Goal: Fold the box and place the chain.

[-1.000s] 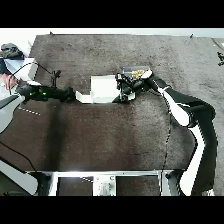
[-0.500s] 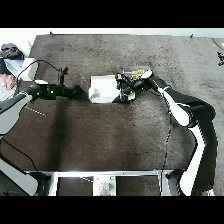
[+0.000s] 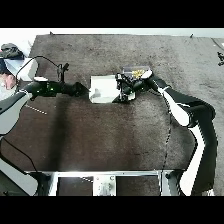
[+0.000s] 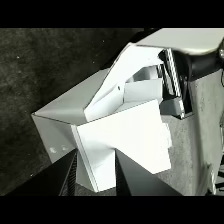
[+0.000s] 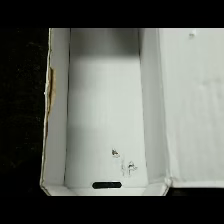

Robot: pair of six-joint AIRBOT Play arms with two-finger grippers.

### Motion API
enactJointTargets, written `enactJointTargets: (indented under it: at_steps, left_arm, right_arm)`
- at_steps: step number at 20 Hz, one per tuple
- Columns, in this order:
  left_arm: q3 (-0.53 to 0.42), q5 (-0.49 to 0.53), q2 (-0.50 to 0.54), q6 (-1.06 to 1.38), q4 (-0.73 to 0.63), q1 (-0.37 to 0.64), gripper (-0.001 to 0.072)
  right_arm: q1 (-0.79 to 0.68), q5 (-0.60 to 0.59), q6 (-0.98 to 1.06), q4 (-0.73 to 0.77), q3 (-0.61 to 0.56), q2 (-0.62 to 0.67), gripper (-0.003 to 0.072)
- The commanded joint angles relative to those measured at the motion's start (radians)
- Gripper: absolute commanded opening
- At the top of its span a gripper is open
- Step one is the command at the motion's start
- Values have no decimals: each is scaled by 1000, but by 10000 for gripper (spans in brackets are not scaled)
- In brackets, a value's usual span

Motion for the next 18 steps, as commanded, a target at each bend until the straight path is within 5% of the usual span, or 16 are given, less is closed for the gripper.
enactJointTargets:
  at_steps: [1, 18]
  left_arm:
    - [26, 24, 3, -51, 53, -27, 252]
    - [256, 53, 3, -661, 611, -208, 253]
  right_arm:
    - [0, 0, 0, 0, 0, 0, 430]
    - [0, 0, 0, 0, 0, 0, 430]
